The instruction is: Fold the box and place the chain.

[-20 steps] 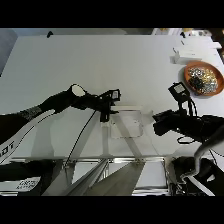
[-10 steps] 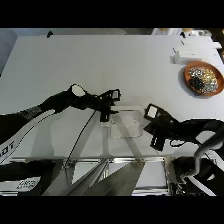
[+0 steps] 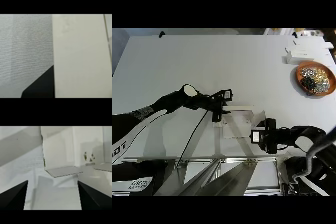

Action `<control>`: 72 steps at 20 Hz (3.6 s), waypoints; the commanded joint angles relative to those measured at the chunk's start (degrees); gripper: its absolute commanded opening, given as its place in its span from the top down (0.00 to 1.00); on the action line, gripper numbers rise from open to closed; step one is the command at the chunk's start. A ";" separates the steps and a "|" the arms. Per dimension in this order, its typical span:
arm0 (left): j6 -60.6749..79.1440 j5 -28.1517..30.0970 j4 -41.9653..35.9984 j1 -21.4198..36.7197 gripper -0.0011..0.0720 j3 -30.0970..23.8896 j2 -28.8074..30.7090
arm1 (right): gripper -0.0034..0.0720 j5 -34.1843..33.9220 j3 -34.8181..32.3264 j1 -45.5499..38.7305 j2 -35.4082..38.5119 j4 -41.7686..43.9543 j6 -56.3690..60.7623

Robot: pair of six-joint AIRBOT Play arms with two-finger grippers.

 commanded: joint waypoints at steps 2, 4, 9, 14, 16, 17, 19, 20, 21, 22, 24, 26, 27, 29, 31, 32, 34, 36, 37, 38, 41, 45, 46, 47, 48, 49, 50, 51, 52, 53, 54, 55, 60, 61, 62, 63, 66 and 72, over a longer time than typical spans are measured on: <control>0.02 0.02 0.02 -0.02 0.98 -0.02 -0.04 | 0.03 -12.35 -6.38 4.22 0.98 -1.27 -4.33; 0.04 0.00 0.02 -0.02 0.98 -0.02 -0.04 | 0.03 -15.65 -6.54 4.59 0.98 -1.27 -4.28; 0.04 0.00 0.02 -0.02 0.98 -0.02 -0.04 | 0.03 -18.56 -6.54 4.61 -2.60 -1.31 -4.13; 0.02 0.00 0.02 -0.02 0.98 0.00 -0.02 | 0.03 -19.96 -6.29 4.59 -3.37 -0.35 -4.13; 0.02 0.00 0.02 -0.02 0.98 -0.02 -0.04 | 0.04 -19.89 -5.38 4.59 -3.39 0.31 -4.11; 0.02 0.00 0.02 -0.02 0.98 0.00 -0.04 | 0.04 -19.82 -4.70 4.57 -3.39 0.35 -4.11; 0.02 0.00 0.02 -0.02 0.98 0.00 -0.04 | 0.04 -19.76 -3.10 3.58 -3.41 0.31 -4.13; 0.02 0.00 0.02 -0.02 0.98 0.00 -0.04 | 0.04 -19.71 -2.45 2.67 -3.58 0.17 -4.13; 0.02 0.02 0.02 -0.02 0.98 0.00 -0.04 | 0.04 -19.74 -1.99 1.53 -3.87 0.15 -4.13; 0.04 0.02 0.02 -0.02 0.98 -0.02 -0.04 | 0.04 -19.65 -1.57 0.42 -4.28 0.17 -4.13; 0.02 0.00 0.02 -0.02 0.98 0.00 -0.04 | 0.04 -18.82 -0.24 -1.29 -4.74 0.28 -4.13; 0.02 0.00 0.02 -0.02 0.98 -0.02 -0.02 | 0.04 -17.59 1.99 -2.99 -4.90 0.72 -4.13; 0.02 0.00 0.02 -0.02 0.98 0.00 -0.04 | 0.04 -17.44 3.06 -3.98 -5.20 0.72 -4.15; 0.02 0.00 0.02 -0.02 0.98 0.00 -0.02 | 0.04 -16.28 5.01 -5.42 -6.93 2.47 -4.92; 0.02 0.00 0.02 -0.02 0.98 0.00 -0.04 | 0.04 -13.99 6.86 -6.49 -10.32 6.78 -8.94; 0.02 0.00 0.02 -0.02 0.98 0.00 -0.04 | 0.04 -13.09 7.54 -7.30 -12.04 8.02 -10.16; 0.04 0.02 0.02 -0.02 0.98 0.00 -0.04 | 0.04 -11.74 9.01 -9.66 -14.88 10.40 -10.19; 0.04 0.00 0.02 -0.02 0.98 -0.02 -0.04 | 0.04 -10.36 10.03 -11.78 -16.55 13.84 -13.86; 0.02 0.00 0.02 -0.02 0.98 0.00 -0.02 | 0.04 -8.87 10.34 -12.55 -17.07 16.09 -17.44; 0.02 0.02 0.02 -0.02 0.98 0.00 -0.02 | 0.04 -8.02 10.40 -13.11 -17.53 17.97 -20.04; 0.02 0.00 0.02 -0.02 0.98 0.00 -0.04 | 0.04 -7.61 10.47 -15.63 -19.56 20.31 -23.63; 0.04 0.00 0.02 -0.02 0.98 -0.02 -0.04 | 0.03 -3.82 10.99 -18.86 -22.93 28.04 -33.29; 0.02 0.00 0.02 -0.02 0.98 -0.02 -0.04 | 0.03 -2.75 11.26 -19.43 -24.02 29.55 -34.84; 0.02 0.00 0.02 -0.02 0.98 -0.02 -0.04 | 0.03 -2.38 11.50 -20.31 -25.24 30.29 -35.47; 0.04 0.00 0.02 -0.02 0.98 0.00 -0.04 | 0.03 -1.90 11.93 -21.38 -26.53 30.47 -35.60; 0.02 0.00 0.02 -0.02 0.98 0.00 -0.02 | 0.03 -1.44 12.35 -22.36 -27.43 30.64 -35.67; 0.04 -0.02 0.02 -0.02 0.98 -0.02 -0.04 | 0.03 -1.16 12.52 -23.12 -27.89 31.67 -36.24; 0.04 0.02 0.02 -0.02 0.98 0.00 -0.04 | 0.03 -0.35 12.52 -23.74 -28.20 33.64 -38.84; 0.02 0.02 0.02 -0.02 0.98 0.00 -0.04 | 0.03 1.11 12.52 -24.17 -28.81 35.89 -42.07; 0.02 0.00 0.02 -0.02 0.98 -0.02 -0.04 | 0.03 2.23 12.52 -24.20 -29.64 37.00 -44.46; 0.04 0.00 0.02 -0.02 0.98 -0.02 -0.04 | 0.03 3.34 12.52 -24.20 -30.67 37.79 -46.62; 0.02 0.00 0.02 -0.02 0.98 -0.02 -0.04 | 0.03 4.07 12.52 -24.20 -31.76 38.40 -47.80; 0.02 0.00 0.02 -0.02 0.98 0.00 -0.04 | 0.04 4.96 12.52 -24.20 -34.77 38.60 -48.65; 0.02 0.00 0.02 -0.02 0.98 -0.02 -0.04 | 0.04 5.81 12.52 -24.20 -35.36 38.60 -48.68; 0.02 0.00 0.02 -0.02 0.98 0.00 -0.04 | 0.05 6.34 12.52 -24.13 -36.00 38.58 -48.65; 0.02 0.00 0.02 -0.02 0.98 0.00 -0.04 | 0.05 6.64 12.52 -23.93 -36.48 38.45 -48.68; 0.02 0.00 0.02 -0.02 0.98 -0.02 -0.02 | 0.07 6.62 12.52 -23.56 -37.59 38.51 -48.68; 0.02 0.00 0.02 -0.02 0.98 -0.02 -0.04 | 0.14 4.74 12.52 -23.56 -38.71 38.69 -49.13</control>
